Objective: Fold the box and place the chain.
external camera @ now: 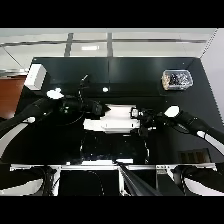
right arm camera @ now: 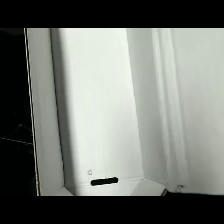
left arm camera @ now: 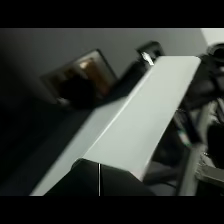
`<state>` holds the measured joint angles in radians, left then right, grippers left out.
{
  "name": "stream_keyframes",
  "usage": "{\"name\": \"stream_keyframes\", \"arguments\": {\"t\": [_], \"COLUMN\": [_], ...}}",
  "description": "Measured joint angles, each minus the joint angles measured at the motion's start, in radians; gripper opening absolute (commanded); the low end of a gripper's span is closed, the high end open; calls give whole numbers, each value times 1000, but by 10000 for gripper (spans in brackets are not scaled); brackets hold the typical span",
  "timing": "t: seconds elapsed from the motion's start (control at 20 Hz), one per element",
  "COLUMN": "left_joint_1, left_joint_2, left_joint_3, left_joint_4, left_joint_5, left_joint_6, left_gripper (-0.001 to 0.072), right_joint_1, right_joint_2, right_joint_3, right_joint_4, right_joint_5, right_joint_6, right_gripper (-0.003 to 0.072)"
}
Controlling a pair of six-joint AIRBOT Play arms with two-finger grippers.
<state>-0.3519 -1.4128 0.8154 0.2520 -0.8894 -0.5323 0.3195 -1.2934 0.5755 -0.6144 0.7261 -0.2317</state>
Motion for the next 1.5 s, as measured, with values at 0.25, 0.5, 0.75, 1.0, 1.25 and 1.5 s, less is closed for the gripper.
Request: {"name": "stream_keyframes", "arguments": {"t": [0.25,0.5,0.75,1.0,1.25,1.5], "left_joint_1": [-31,-81,-21,84,89,11], "left_joint_2": [-52,-94,13,213,249,238], "left_joint_3": [18,25,50,-2,-94,-157], "left_joint_4": [125,191,295,355,396,459], "left_joint_5": [95,120,112,-19,-167,-34], "left_joint_6": [26,33,-1,2,323,626], "left_gripper": [24,23,23,27,701,699], "right_joint_1": [0,0,0,0,0,0], "right_joint_2": [0,0,0,0,0,0], "right_joint_3": [0,0,0,0,0,0], "right_joint_4": [0,-2,-1,0,0,0], "right_joint_5": [0,4,2,0,-1,-1], "right_joint_6": [0,-3,-2,0,0,0], "right_gripper": [127,127,127,127,127,127]}}
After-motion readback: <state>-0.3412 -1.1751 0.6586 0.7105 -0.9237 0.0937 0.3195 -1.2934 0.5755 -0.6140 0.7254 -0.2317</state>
